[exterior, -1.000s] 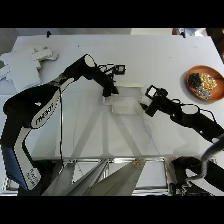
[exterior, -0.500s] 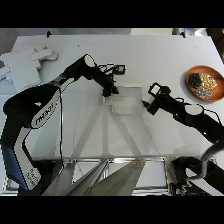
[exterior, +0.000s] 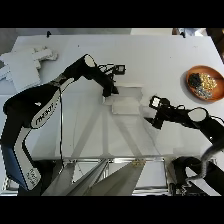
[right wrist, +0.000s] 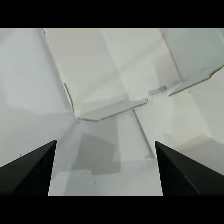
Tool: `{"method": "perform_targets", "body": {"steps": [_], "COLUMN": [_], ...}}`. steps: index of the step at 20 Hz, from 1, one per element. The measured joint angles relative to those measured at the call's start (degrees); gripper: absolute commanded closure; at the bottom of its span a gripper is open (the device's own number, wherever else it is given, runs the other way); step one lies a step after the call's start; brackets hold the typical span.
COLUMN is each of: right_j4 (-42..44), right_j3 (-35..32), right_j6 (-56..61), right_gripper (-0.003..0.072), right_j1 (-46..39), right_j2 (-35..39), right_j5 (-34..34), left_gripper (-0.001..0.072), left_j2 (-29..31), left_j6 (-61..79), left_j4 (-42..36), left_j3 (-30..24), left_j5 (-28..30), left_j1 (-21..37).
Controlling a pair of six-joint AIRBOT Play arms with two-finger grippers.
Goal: Fold the box and place the chain.
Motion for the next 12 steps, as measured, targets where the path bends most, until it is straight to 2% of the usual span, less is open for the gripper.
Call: {"method": "perform_targets", "body": {"steps": [3,8,12], "right_j4": [1.4,12.5,17.5], "right_j3": [-0.3,-0.4,-0.4], "right_j6": [-2.9,-12.1,-17.7], "right_gripper": [-0.0005,-0.0005,-0.0005], "right_j1": [-0.1,0.0,2.0], "right_j2": [-2.3,-6.4,-8.9], "right_j5": [-2.0,-5.2,-6.1], "left_gripper": [0.0692,0.0692,0.0692], "left_j2": [0.0,0.0,0.0], "left_j6": [0.0,0.0,0.0], "left_j4": [0.0,0.0,0.0], "left_j3": [0.0,0.0,0.0], "left_j5": [0.0,0.0,0.0], "left_j1": [0.0,0.0,0.0]}}
